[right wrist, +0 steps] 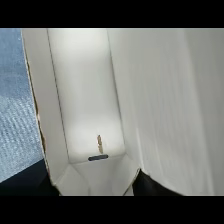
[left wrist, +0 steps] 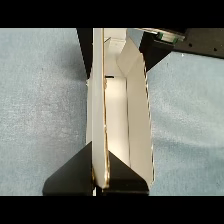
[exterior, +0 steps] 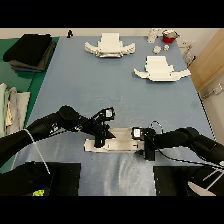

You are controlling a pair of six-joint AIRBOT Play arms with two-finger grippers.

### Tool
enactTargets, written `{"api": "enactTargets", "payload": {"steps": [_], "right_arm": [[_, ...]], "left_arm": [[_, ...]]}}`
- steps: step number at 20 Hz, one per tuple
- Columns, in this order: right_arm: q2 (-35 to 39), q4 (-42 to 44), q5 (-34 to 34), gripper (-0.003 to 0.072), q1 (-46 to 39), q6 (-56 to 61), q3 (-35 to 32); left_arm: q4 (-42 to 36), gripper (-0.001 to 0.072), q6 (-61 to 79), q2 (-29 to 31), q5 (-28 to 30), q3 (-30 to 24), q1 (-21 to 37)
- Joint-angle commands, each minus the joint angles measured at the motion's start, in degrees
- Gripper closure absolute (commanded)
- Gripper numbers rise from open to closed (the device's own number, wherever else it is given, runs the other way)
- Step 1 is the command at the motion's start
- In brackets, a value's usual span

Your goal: Fold the box.

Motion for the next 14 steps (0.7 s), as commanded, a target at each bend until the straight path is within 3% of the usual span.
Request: {"api": "enactTargets", "payload": {"steps": [1,7,8,9,10,14], "right_arm": [[-0.02,0.00,-0.09,0.0182,0.07,0.00,-0.02],[-0.02,0.00,-0.09,0.0182,0.07,0.00,-0.02],[-0.02,0.00,-0.09,0.0182,0.07,0.00,-0.02],[-0.02,0.00,-0.09,0.0182,0.07,0.00,-0.02],[-0.02,0.00,-0.09,0.0182,0.07,0.00,-0.02],[-0.02,0.00,-0.09,0.0182,0.07,0.00,-0.02]], "left_arm": [[-0.39,0.0697,0.02,0.07,0.46,-0.02,0.00],[-0.37,0.0695,0.00,0.02,0.07,-0.02,0.00],[-0.37,0.0661,0.02,0.02,-0.09,-0.02,0.00],[-0.37,0.0445,0.02,0.02,0.09,-0.02,0.00],[-0.37,0.0338,-0.15,0.02,0.15,-0.02,0.00],[1.99,0.0338,-4.55,1.38,-0.46,0.20,0.74]]}}
